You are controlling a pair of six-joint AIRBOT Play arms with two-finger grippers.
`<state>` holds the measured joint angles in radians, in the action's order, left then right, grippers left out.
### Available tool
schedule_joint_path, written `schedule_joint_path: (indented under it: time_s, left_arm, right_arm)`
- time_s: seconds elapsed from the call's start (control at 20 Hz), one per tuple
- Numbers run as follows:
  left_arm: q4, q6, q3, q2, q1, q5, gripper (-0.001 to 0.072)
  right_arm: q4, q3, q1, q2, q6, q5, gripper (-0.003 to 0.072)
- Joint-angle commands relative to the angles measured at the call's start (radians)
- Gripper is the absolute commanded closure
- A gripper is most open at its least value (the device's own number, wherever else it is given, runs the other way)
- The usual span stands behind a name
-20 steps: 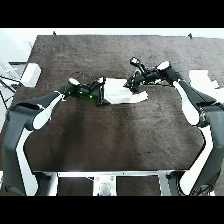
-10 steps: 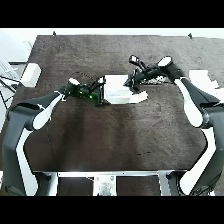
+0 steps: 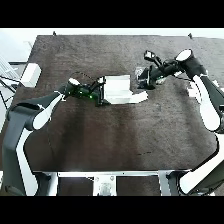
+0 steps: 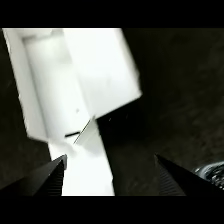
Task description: Fold the box and place the chain.
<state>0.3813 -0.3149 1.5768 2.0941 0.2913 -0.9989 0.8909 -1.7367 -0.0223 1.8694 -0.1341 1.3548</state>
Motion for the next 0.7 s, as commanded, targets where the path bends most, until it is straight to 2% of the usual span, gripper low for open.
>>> schedule_joint_path:
  time_s: [0.0, 0.35, 0.4, 0.45, 0.5, 0.55, 0.6, 0.65]
  left_arm:
    - [0.000, 0.000, 0.001, 0.000, -0.001, 0.000, 0.0360]
    - [0.000, 0.000, 0.001, 0.001, -0.001, 0.000, 0.0360]
    - [0.000, 0.000, 0.001, 0.001, -0.001, 0.000, 0.0360]
    - [0.000, 0.000, 0.001, 0.001, -0.001, 0.000, 0.0360]
    - [0.000, 0.000, 0.001, 0.001, -0.001, 0.000, 0.0360]
    - [0.000, 0.000, 0.001, 0.001, -0.001, 0.000, 0.0360]
    - [0.000, 0.000, 0.001, 0.001, -0.001, 0.000, 0.0360]
    - [0.000, 0.000, 0.001, 0.001, -0.001, 0.000, 0.0360]
  right_arm:
    - [0.041, 0.104, -0.017, -0.006, 0.093, -0.002, 0.0039]
    - [0.034, 0.203, 0.062, -0.006, 0.201, -0.151, 0.0041]
    - [0.034, 0.209, 0.072, -0.006, 0.207, -0.183, 0.0058]
    - [0.033, 0.212, 0.080, -0.006, 0.206, -0.189, 0.0110]
    - [0.030, 0.213, 0.090, -0.006, 0.206, -0.188, 0.0131]
    - [0.030, 0.213, 0.098, -0.006, 0.206, -0.188, 0.0194]
    - [0.028, 0.213, 0.099, -0.006, 0.206, -0.189, 0.0206]
    - [0.026, 0.213, 0.101, -0.006, 0.206, -0.189, 0.0251]
